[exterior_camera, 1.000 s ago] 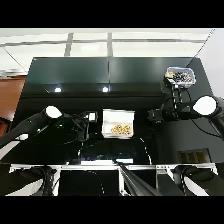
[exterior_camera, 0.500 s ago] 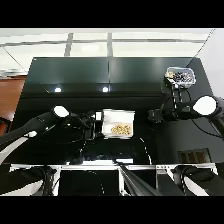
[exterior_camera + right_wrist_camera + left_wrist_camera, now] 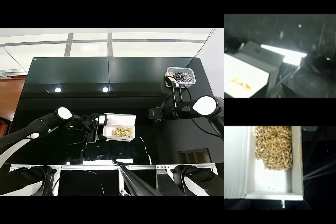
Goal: Fold the box and place the chain.
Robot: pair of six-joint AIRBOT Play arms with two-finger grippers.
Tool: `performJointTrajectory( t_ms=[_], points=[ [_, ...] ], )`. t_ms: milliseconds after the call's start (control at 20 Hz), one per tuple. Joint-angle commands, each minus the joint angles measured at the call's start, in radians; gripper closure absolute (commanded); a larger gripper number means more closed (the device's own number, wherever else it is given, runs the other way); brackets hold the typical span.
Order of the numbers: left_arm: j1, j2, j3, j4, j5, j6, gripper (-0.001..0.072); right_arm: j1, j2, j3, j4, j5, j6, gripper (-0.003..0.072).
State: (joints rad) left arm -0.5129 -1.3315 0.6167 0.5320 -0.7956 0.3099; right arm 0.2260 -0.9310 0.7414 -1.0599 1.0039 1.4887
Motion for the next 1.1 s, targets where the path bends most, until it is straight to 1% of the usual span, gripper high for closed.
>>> performJointTrajectory(
  t_ms=[0, 50, 100, 150, 200, 300, 350, 400, 500, 600, 650, 750, 800, 950, 1050],
  points=[
    [-0.008, 0.000, 0.001, 0.008, 0.020, -0.003, 0.0360, 0.003, -0.005, 0.000, -0.012, -0.148, 0.000, 0.0067],
    [-0.008, 0.000, 0.001, 0.007, 0.038, -0.014, 0.0360, 0.008, -0.014, 0.001, -0.003, -0.208, 0.000, -0.0020],
    [-0.008, 0.000, 0.001, 0.006, 0.060, -0.034, 0.0360, 0.009, -0.035, 0.008, 0.046, -0.256, -0.003, -0.0020],
    [-0.008, 0.000, 0.001, 0.006, 0.072, -0.038, 0.0360, 0.009, -0.069, 0.026, 0.115, -0.280, -0.032, -0.0020],
    [-0.008, 0.000, 0.001, 0.006, 0.076, -0.038, 0.0359, 0.009, -0.118, 0.055, 0.212, -0.281, -0.104, -0.0019],
    [-0.008, 0.000, 0.001, 0.006, 0.076, -0.039, 0.0359, 0.022, -0.224, 0.108, 0.397, -0.231, -0.323, -0.0015],
    [-0.008, 0.000, 0.001, 0.006, 0.083, -0.055, 0.0359, 0.033, -0.274, 0.122, 0.468, -0.176, -0.452, -0.0015],
    [-0.008, 0.000, 0.001, 0.006, 0.090, -0.077, 0.0359, 0.044, -0.309, 0.126, 0.506, -0.127, -0.556, -0.0014],
    [-0.008, 0.000, 0.001, 0.006, 0.090, -0.082, 0.0359, 0.052, -0.325, 0.127, 0.488, -0.062, -0.729, -0.0014],
    [-0.008, 0.000, 0.001, 0.006, 0.090, -0.082, 0.0359, 0.047, -0.312, 0.156, 0.416, 0.013, -0.860, -0.0014],
    [-0.008, 0.000, 0.001, 0.007, 0.089, -0.082, 0.0359, 0.048, -0.306, 0.182, 0.372, 0.071, -0.911, -0.0014],
    [-0.008, 0.000, 0.001, 0.006, 0.089, -0.082, 0.0358, 0.057, -0.300, 0.210, 0.352, 0.164, -0.974, -0.0014],
    [-0.008, 0.000, 0.001, 0.007, 0.089, -0.082, 0.0358, 0.072, -0.301, 0.206, 0.342, 0.184, -0.975, -0.0014],
    [-0.008, 0.000, 0.001, 0.006, 0.087, -0.082, 0.0358, 0.161, -0.301, 0.187, 0.217, 0.191, -1.042, -0.0014],
    [-0.008, 0.000, 0.001, 0.007, 0.073, -0.082, 0.0358, 0.200, -0.301, 0.187, 0.195, 0.176, -1.088, -0.0014]
  ],
)
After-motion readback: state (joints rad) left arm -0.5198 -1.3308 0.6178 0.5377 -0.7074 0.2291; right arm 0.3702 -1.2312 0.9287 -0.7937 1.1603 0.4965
